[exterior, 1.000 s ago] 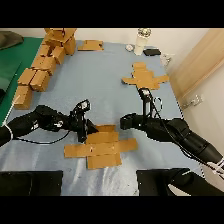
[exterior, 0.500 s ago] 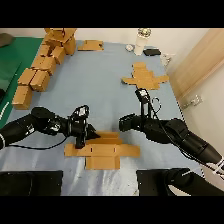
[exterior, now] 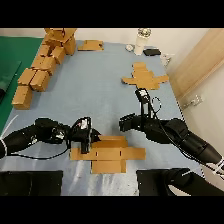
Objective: Fold the box.
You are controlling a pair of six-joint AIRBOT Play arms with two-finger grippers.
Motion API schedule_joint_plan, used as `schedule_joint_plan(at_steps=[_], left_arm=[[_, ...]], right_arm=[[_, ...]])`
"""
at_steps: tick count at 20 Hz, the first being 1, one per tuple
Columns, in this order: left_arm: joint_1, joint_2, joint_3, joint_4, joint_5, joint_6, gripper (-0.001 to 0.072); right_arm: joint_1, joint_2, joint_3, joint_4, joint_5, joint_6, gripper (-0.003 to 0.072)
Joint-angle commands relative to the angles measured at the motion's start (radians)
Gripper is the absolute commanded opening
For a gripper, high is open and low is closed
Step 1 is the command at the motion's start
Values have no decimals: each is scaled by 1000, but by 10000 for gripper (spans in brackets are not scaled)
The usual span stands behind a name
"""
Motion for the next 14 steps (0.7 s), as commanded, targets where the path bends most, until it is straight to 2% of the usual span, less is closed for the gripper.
schedule_joint_plan(at_steps=[1,3,7,14], left_arm=[[-11,20,-10,-36,111,116,11],[-11,58,-11,-36,171,146,11],[-29,129,-52,-29,204,151,10],[-56,132,-108,-37,205,150,11]], right_arm=[[0,-1,0,-4,3,0,3],[0,-1,0,-7,7,0,2],[0,-1,0,-15,8,1,3],[0,-1,0,-15,24,1,3]])
